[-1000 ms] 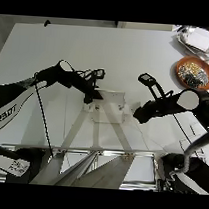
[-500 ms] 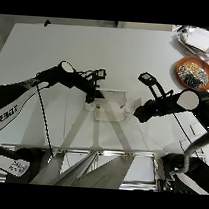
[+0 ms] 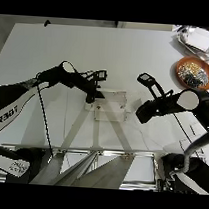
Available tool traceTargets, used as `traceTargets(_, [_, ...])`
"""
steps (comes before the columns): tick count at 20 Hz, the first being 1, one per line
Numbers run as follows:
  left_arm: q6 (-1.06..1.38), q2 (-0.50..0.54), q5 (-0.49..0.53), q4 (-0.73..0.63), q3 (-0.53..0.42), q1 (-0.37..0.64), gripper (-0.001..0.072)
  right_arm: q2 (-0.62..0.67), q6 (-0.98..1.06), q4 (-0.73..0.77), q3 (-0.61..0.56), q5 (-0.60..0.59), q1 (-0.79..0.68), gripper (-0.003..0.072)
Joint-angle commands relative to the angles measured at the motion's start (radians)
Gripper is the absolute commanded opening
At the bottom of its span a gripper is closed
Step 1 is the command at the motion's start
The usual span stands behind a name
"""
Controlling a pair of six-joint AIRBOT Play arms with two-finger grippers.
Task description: Fold the box and place the chain.
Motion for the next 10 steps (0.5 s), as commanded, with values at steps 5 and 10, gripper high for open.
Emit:
traceTargets(5, [0.000,-0.001,0.000,0.008,-0.001,0.000,0.0012,-0.124,-0.488,0.011,0.000,-0.002,0.045,0.0018])
traceTargets(10, [0.000,-0.001,-0.001,0.008,-0.001,0.000,0.0012,-0.249,-0.545,-0.022,-0.016,-0.210,0.137,0.0717])
